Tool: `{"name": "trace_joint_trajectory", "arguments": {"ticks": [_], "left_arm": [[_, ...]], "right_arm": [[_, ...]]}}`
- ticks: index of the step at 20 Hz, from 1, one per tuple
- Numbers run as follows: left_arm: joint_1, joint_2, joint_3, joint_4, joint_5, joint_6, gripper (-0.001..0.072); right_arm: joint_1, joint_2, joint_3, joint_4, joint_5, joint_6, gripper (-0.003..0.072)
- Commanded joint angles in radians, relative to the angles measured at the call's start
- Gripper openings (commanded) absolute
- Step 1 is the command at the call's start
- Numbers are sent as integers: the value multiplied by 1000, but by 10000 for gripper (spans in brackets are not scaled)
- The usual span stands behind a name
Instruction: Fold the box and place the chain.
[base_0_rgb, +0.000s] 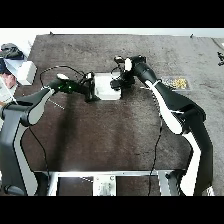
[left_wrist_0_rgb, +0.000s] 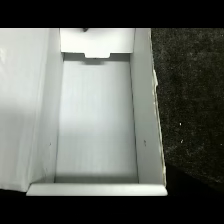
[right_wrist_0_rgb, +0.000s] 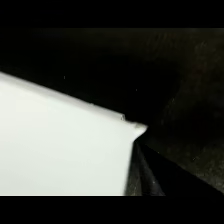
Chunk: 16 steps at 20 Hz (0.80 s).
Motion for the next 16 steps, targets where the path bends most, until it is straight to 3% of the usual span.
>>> {"name": "trace_joint_trajectory", "arguments": {"ticks": [1,9,11,12,16], "left_arm": [[0,0,0,0,0,1,340],[0,0,1,0,0,0,340],[0,0,0,0,0,0,340],[0,0,0,0,0,0,340],[0,0,0,0,0,0,340]], "right_arm": [[1,-3,2,-13,-40,53,445],[0,-5,-33,-15,-44,117,444],[0,-13,-30,-14,-69,124,375],[0,-24,-19,-2,-66,124,377],[-2,-52,-6,7,6,116,393]]}}
